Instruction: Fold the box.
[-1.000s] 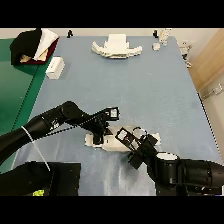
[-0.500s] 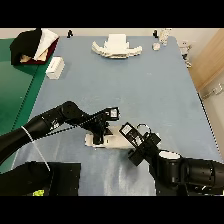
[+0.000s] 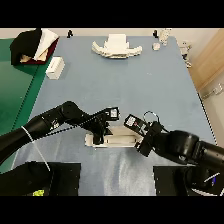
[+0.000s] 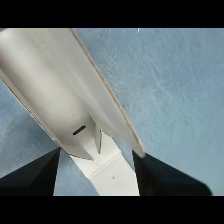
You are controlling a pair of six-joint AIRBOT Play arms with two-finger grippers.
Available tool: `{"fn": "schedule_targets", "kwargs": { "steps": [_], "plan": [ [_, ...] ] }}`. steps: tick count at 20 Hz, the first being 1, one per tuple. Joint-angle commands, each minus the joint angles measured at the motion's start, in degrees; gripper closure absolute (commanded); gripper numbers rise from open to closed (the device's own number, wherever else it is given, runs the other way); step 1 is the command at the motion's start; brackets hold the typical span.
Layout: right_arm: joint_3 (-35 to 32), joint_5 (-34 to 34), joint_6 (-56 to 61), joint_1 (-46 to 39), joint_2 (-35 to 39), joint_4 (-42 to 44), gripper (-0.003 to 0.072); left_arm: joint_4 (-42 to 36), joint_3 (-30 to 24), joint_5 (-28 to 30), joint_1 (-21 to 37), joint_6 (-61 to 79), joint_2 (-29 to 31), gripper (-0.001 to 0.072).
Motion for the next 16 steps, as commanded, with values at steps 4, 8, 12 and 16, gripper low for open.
{"fn": "schedule_targets", "kwargs": {
  "steps": [4,8,12,16],
  "plan": [
    [-0.55,1.60,-57.02,-24.94,1.46,37.22,-0.0034,0.00,-0.02,0.02,0.04,0.00,0.00,0.0697],
    [-2.19,-3.02,-65.81,-30.73,1.53,45.16,-0.0034,0.00,-0.02,0.02,0.04,0.00,0.00,0.0697],
    [-2.19,-10.23,-58.01,-30.36,4.44,44.65,-0.0034,0.00,-0.02,0.02,0.04,0.00,0.00,0.0697],
    [-2.21,-8.76,-49.37,-28.79,12.44,40.22,-0.0014,0.00,-0.02,0.02,0.04,0.00,0.00,0.0697]
  ]
}}
